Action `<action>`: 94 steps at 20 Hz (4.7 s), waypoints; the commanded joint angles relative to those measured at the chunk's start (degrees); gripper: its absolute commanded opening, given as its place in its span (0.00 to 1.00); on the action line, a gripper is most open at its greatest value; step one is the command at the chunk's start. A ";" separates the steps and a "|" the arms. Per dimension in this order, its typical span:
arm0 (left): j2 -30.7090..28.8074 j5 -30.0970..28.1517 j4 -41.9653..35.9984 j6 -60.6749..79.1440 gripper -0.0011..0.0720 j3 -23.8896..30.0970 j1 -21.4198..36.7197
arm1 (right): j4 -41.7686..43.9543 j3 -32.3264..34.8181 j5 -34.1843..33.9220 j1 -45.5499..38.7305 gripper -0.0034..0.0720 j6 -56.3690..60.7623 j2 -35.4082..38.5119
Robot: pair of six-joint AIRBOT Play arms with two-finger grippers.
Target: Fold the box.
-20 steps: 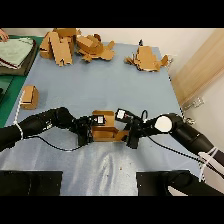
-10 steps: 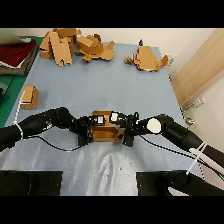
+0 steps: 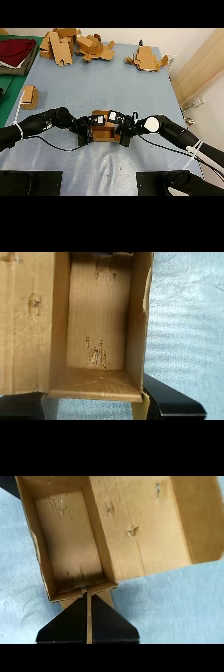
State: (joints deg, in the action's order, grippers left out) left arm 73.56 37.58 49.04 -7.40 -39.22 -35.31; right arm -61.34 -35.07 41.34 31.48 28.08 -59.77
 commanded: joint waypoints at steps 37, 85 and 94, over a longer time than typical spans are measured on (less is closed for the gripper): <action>0.02 0.07 -0.17 0.02 0.50 0.00 -0.04 | -5.51 0.02 -0.28 3.48 0.05 10.21 4.61; 0.02 0.04 -0.20 0.02 0.50 0.00 -0.04 | 15.13 10.73 0.00 -8.24 0.16 58.42 11.28; 0.02 -0.04 -1.49 0.04 0.50 0.02 -0.04 | 15.32 10.45 -1.38 -8.24 0.36 57.53 11.52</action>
State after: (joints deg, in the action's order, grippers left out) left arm 73.56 37.60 48.36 -7.40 -39.22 -35.38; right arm -46.04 -24.38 40.88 23.20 86.19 -48.31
